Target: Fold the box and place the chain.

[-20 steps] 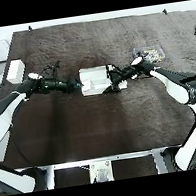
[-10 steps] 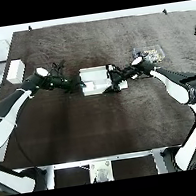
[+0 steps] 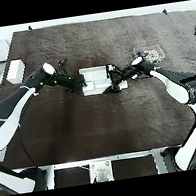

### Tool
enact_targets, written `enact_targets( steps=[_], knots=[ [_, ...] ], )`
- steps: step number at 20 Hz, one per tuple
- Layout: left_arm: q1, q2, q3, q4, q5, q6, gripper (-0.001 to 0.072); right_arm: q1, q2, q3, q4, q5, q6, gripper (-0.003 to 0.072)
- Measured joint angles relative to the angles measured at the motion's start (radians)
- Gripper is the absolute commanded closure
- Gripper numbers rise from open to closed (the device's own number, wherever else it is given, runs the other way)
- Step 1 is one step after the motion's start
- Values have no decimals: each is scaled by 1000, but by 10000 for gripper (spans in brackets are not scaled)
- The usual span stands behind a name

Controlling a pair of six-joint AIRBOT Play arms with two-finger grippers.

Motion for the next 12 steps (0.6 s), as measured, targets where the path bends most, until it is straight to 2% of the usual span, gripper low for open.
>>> enact_targets(
  steps=[12],
  knots=[
    [-10,-2,40,150,-18,-117,363,1,0,0,3,0,-3,133]
  ],
)
